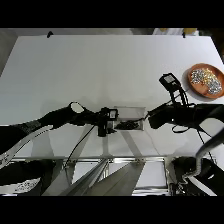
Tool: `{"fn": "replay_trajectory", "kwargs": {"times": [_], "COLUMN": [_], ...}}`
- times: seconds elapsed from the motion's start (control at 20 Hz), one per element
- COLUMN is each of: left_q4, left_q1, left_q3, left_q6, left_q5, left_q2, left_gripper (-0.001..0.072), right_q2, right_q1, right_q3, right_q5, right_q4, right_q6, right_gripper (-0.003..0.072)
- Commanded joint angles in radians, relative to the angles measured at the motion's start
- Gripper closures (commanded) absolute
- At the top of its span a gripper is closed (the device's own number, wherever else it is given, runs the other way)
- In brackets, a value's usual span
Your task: Fold the box and place the chain.
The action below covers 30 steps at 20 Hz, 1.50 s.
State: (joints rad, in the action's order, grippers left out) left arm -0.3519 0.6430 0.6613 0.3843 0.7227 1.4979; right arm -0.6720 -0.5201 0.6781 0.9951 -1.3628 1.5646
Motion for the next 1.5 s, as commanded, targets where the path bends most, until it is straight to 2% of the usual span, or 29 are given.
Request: {"fn": "replay_trajectory", "kwargs": {"times": [0.0, 0.25, 0.45, 0.55, 0.65, 0.7, 0.75, 0.85, 1.0, 1.1, 1.15, 1.25, 1.45], "left_q4": [0.000, 0.000, 0.000, 0.000, 0.000, 0.000, 0.000, 0.000, 0.000, 0.000, 0.000, 0.000, 0.000], "left_q1": [0.000, 0.000, 0.000, 0.000, 0.000, 0.000, 0.000, 0.000, 0.000, 0.000, 0.000, 0.000, 0.000], "left_q3": [0.000, 0.000, 0.000, 0.000, 0.000, 0.000, 0.000, 0.000, 0.000, 0.000, 0.000, 0.000, 0.000], "left_q6": [0.000, 0.000, 0.000, 0.000, 0.000, 0.000, 0.000, 0.000, 0.000, 0.000, 0.000, 0.000, 0.000], "left_q5": [0.002, 0.005, 0.007, 0.007, 0.007, 0.007, 0.007, 0.007, 0.007, 0.007, 0.007, 0.007, 0.007], "left_q2": [-0.001, -0.001, -0.001, -0.001, -0.001, -0.001, -0.001, -0.001, -0.001, -0.001, -0.001, -0.001, -0.001], "left_gripper": [0.0435, 0.0435, 0.0435, 0.0435, 0.0435, 0.0435, 0.0435, 0.0435, 0.0435, 0.0435, 0.0435, 0.0435, 0.0435], "right_q2": [0.071, 0.034, -0.065, -0.129, -0.188, -0.209, -0.224, -0.227, -0.212, -0.212, -0.212, -0.218, -0.290], "right_q1": [-0.105, -0.188, -0.219, -0.222, -0.222, -0.222, -0.222, -0.220, -0.165, -0.071, -0.011, 0.103, 0.254], "right_q3": [0.001, 0.001, 0.001, 0.001, 0.001, 0.001, 0.001, 0.005, 0.075, 0.146, 0.166, 0.169, 0.156], "right_q5": [-0.050, -0.176, -0.195, -0.198, -0.199, -0.195, -0.195, -0.212, -0.172, -0.126, -0.118, -0.115, -0.047], "right_q4": [0.079, 0.138, 0.137, 0.137, 0.117, 0.112, 0.112, 0.092, 0.000, -0.055, -0.072, -0.114, -0.183], "right_q6": [0.052, 0.053, 0.055, 0.054, 0.054, 0.054, 0.054, 0.050, 0.050, 0.050, 0.050, 0.042, 0.031], "right_gripper": [0.0670, 0.0670, 0.0665, 0.0561, 0.0555, 0.0529, 0.0457, 0.0444, 0.0446, 0.0449, 0.0474, 0.0661, 0.0669]}}
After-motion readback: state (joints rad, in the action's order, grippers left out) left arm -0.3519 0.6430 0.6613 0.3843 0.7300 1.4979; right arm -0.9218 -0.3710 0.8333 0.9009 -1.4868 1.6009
